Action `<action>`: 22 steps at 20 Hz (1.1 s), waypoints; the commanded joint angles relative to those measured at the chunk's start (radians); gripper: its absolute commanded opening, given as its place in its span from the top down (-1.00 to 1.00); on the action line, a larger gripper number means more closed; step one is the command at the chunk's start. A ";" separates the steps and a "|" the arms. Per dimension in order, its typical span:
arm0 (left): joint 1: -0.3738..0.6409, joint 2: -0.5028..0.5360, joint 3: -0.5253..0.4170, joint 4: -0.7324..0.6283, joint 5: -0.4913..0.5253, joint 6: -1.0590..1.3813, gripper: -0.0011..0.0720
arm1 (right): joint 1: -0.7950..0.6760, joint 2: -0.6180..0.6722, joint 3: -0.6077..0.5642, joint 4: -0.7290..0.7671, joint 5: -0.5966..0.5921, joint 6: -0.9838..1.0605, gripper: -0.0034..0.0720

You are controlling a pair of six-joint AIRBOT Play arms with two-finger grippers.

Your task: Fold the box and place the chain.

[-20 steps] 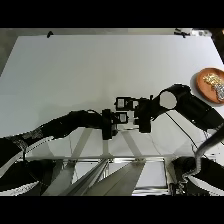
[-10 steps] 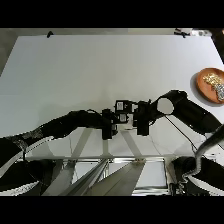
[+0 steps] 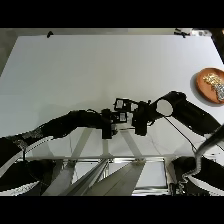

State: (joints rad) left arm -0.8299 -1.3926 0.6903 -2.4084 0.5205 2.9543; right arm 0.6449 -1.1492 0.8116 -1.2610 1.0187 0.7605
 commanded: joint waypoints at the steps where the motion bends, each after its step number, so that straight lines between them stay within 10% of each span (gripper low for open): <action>1: -0.001 0.000 0.001 0.001 -0.001 0.004 0.22 | 0.000 0.001 0.002 0.000 -0.029 0.025 0.33; 22: -0.001 0.000 0.001 0.001 -0.001 0.004 0.22 | -0.001 0.124 -0.001 -0.026 0.054 0.051 0.00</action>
State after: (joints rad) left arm -0.8318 -1.3926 0.6907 -2.4069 0.5232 2.9589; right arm 0.6441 -1.0542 0.8101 -1.2697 1.0756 0.7799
